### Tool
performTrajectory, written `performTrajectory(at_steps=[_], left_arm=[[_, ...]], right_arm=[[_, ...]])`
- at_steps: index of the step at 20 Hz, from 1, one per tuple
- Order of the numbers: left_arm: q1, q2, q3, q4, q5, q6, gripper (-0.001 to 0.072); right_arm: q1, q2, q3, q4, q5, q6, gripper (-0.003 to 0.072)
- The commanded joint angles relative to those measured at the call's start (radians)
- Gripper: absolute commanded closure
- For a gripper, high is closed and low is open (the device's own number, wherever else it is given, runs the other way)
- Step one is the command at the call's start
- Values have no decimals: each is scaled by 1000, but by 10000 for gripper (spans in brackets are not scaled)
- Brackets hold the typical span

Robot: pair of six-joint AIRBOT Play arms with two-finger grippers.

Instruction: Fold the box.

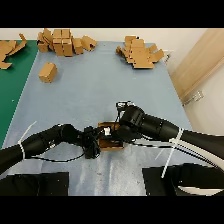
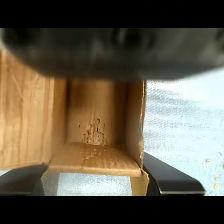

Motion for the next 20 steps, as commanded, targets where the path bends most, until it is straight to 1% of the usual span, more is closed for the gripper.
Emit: performTrajectory(at_steps=[1,10,11,12,13,14,15,16,17,19,20], left_arm=[[0,0,0,0,0,0,190],[0,0,0,0,0,0,190],[0,0,0,0,0,0,190],[0,0,0,0,0,0,190],[0,0,0,0,1,0,190],[0,0,0,0,0,0,190],[0,0,0,0,0,0,190],[0,0,0,0,0,0,190],[0,0,0,0,0,0,190],[0,0,0,0,0,0,190],[0,0,0,0,0,0,190]], right_arm=[[-1,38,1,-3,-4,26,314],[-29,77,0,-18,-20,39,324],[-36,80,0,-18,-26,36,361],[-39,82,-1,-21,-43,34,490],[-43,82,-1,-39,-71,29,545],[-53,82,-8,-56,-98,19,659],[-72,82,-16,-56,-117,-5,679],[-102,83,-31,-51,-112,-40,680],[-149,86,-47,-35,-75,-97,680],[-288,90,-73,55,77,-256,681],[-379,87,-84,157,179,-386,681]])
